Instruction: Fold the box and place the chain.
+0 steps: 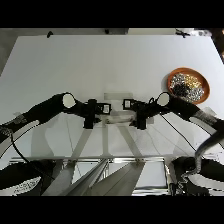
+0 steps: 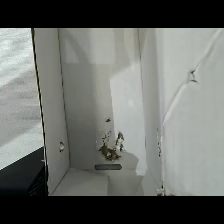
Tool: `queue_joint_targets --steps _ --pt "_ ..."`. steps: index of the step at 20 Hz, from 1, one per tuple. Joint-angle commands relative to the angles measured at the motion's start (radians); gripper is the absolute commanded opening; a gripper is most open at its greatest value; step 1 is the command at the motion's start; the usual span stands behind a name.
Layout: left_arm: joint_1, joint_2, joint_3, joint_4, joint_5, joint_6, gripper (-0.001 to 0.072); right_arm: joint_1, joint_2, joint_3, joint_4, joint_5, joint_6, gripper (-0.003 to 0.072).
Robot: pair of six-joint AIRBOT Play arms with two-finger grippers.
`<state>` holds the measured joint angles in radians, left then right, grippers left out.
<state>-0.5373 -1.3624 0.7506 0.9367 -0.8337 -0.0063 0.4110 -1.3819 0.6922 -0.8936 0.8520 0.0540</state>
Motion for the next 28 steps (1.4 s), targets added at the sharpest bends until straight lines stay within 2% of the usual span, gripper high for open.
queue_joint_targets --steps 1,4,9,18,19,21,23,24,25,27,28 --pt "-0.001 -0.001 0.0 -0.011 -0.084 0.007 0.0203 0.0 0.0 0.0 0.0 0.0 0.0 0.0414" --pt "-0.014 0.0 0.0 -0.062 -0.048 0.009 0.0203 0.0 0.0 0.0 0.0 0.0 0.0 0.0414" --pt "-0.077 -0.001 0.0 -0.076 0.134 0.01 0.0203 0.0 0.0 0.0 0.0 0.0 0.0 0.0414" --pt "-0.125 -0.002 0.0 -0.093 0.19 0.006 0.021 0.0 0.0 0.0 0.0 0.0 0.0 0.0414" --pt "-0.125 -0.002 0.0 -0.095 0.187 0.006 0.0233 0.0 0.0 0.0 0.0 0.0 0.0 0.0414" --pt "-0.125 -0.002 0.0 -0.105 0.186 0.002 0.041 0.0 0.0 0.0 0.0 0.0 0.0 0.0414" --pt "-0.125 0.0 0.0 -0.166 0.179 0.002 0.0437 0.0 0.0 0.0 0.0 0.0 0.0 0.0414" --pt "-0.125 0.006 0.0 -0.206 0.165 -0.003 0.0423 0.0 0.0 0.0 0.0 0.0 0.0 0.0414" --pt "-0.125 0.018 0.0 -0.228 0.153 -0.034 0.0372 0.0 0.0 0.0 0.0 0.0 0.0 0.0414" --pt "-0.119 0.07 0.0 -0.215 0.128 -0.18 0.0163 0.0 0.0 0.0 0.0 0.0 0.0 0.0414" --pt "-0.107 0.108 0.0 -0.201 0.095 -0.256 0.0129 0.0 0.0 0.0 0.0 0.0 0.0 0.0414"
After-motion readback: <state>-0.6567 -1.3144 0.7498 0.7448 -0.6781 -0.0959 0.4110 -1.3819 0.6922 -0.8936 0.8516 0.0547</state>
